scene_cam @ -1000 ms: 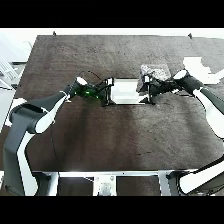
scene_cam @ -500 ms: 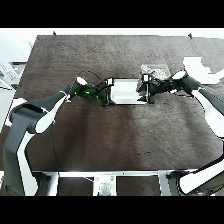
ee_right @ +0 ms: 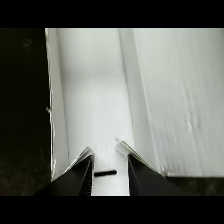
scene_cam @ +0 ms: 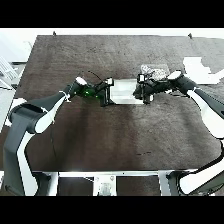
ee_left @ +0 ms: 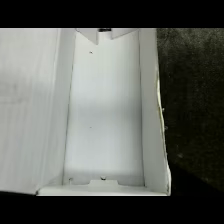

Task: Fold the box and place the chain.

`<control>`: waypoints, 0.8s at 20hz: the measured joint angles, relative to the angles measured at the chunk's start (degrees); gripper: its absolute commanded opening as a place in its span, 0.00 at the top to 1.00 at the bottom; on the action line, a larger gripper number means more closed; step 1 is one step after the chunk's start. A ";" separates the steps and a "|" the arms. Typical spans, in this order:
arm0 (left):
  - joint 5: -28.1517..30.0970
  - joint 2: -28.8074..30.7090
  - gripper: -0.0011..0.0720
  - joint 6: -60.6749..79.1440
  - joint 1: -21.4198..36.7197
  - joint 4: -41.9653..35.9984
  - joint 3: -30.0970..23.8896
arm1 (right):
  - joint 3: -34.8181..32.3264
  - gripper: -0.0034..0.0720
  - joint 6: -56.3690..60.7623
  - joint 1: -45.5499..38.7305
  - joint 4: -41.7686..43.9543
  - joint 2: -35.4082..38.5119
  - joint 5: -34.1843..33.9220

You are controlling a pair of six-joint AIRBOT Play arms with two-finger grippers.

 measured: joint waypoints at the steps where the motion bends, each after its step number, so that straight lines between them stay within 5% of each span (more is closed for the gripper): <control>1: 0.00 0.00 0.42 0.00 0.00 0.00 0.00 | 0.00 0.60 0.00 0.22 0.02 -0.02 -0.07; 3: 0.00 0.00 0.42 0.00 0.00 -0.02 0.00 | 0.00 0.58 0.00 0.57 0.66 0.00 -0.02; 5: 0.00 0.00 0.42 0.00 -0.02 -0.09 0.00 | -0.02 0.31 0.00 0.70 0.92 0.00 -0.02; 9: -0.02 0.00 0.42 0.00 -0.02 -0.11 0.00 | -0.02 0.15 0.00 0.81 1.29 0.00 -0.02; 11: -0.02 0.00 0.42 0.00 -0.02 -0.11 0.00 | -0.02 0.15 0.00 0.81 1.22 0.00 -0.02; 12: -0.02 0.00 0.42 0.00 -0.02 -0.11 0.00 | -0.02 0.21 0.00 0.81 1.01 0.00 -0.07; 14: -0.07 0.00 0.42 -0.02 -0.02 -0.13 0.00 | -0.02 0.60 0.22 0.79 0.37 0.00 -0.35; 16: -0.22 0.00 0.42 0.00 -0.07 -0.11 0.00 | -0.02 0.80 1.44 0.74 -1.70 0.07 -0.28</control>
